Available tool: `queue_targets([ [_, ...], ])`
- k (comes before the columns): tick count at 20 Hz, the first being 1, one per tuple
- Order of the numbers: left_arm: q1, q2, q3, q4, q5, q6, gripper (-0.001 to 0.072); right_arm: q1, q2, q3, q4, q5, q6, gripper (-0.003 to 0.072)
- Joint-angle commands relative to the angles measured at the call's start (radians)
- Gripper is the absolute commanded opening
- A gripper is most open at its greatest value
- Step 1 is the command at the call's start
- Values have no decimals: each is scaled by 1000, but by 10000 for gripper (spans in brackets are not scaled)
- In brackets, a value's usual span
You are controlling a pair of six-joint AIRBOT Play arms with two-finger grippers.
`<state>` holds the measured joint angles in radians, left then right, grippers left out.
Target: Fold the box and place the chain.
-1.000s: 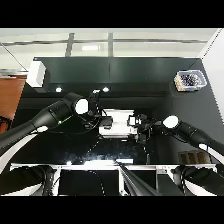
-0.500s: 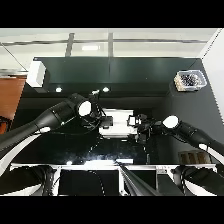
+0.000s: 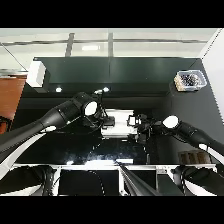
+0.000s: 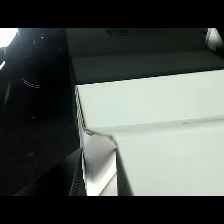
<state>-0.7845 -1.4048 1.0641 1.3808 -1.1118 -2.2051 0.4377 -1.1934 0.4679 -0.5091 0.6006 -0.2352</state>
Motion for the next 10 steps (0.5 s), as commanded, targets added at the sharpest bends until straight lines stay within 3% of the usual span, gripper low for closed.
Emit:
queue_targets([
  [1,-7,-6,6,8,-1,-32,261,1,0,0,0,0,0,78],
  [10,-7,-76,6,13,5,-79,261,1,0,0,0,0,0,78],
])
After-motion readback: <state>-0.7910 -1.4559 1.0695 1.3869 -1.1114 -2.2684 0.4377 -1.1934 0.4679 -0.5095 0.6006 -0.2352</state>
